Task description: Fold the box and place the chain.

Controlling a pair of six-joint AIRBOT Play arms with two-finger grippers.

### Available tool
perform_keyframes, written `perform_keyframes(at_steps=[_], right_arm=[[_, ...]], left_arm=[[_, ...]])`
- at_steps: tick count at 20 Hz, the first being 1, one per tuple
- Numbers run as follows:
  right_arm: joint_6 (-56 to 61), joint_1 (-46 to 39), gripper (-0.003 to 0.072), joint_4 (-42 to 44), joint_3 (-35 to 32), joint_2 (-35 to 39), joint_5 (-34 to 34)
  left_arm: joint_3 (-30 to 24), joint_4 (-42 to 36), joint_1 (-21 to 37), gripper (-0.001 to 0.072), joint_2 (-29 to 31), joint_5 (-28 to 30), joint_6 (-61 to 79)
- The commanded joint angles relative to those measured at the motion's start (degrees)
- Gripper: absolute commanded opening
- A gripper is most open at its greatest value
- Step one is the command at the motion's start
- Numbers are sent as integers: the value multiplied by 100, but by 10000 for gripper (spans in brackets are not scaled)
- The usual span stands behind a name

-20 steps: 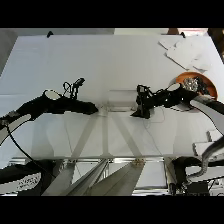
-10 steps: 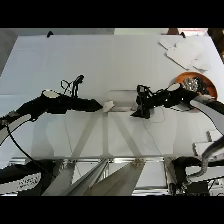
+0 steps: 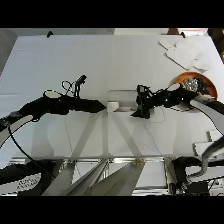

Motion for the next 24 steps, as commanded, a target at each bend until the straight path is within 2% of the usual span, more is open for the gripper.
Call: perform_keyframes(at_steps=[1, 17, 24], right_arm=[[4, 4, 519, 2, 2, -2, 0], [4, 4, 519, 2, 2, 0, 0], [4, 4, 519, 2, 2, -2, 0]], left_arm=[[0, -15, -96, 230, -2, 33, 122], [0, 61, -42, 209, 98, 17, 319], [0, 70, -76, 223, 210, 262, 334]])
